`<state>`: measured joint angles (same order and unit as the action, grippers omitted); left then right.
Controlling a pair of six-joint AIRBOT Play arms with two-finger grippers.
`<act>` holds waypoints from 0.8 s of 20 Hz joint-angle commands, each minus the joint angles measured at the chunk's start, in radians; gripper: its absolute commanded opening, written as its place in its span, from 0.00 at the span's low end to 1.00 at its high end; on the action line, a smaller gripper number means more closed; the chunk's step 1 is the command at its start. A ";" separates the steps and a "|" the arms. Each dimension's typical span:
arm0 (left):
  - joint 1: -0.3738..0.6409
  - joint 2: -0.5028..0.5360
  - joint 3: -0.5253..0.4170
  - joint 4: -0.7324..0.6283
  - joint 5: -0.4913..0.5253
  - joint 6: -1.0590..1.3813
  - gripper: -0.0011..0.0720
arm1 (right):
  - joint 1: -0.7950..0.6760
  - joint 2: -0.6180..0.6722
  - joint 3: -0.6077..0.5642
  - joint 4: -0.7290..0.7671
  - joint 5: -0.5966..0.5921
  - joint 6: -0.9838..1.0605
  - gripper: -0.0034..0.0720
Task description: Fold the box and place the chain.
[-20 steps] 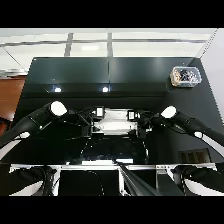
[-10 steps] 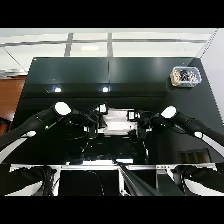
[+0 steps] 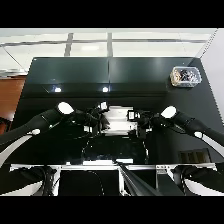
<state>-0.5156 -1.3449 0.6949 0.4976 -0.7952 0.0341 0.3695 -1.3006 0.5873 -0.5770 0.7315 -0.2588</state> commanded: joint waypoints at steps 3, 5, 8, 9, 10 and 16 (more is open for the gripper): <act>0.007 0.026 0.001 0.010 -0.007 -0.047 0.52 | 0.000 -0.001 0.000 0.001 0.000 0.000 0.12; 0.038 0.083 0.015 0.116 -0.044 -0.141 0.21 | 0.000 -0.001 0.000 0.000 0.000 0.000 0.12; 0.128 0.210 0.039 0.278 -0.169 -0.395 0.05 | 0.000 -0.001 0.000 0.001 0.000 0.000 0.12; 0.169 0.261 0.039 0.335 -0.204 -0.475 0.05 | 0.000 -0.001 0.000 0.001 0.000 0.000 0.12; 0.212 0.306 0.036 0.391 -0.230 -0.578 0.05 | 0.001 -0.001 0.000 0.001 0.000 0.000 0.12; 0.503 0.275 -0.142 0.384 -0.248 -1.377 0.05 | 0.001 -0.001 0.000 0.000 0.000 0.000 0.12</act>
<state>-0.1417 -1.0420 0.6357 0.8997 -1.0000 -0.9268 0.3695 -1.3006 0.5873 -0.5766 0.7311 -0.2588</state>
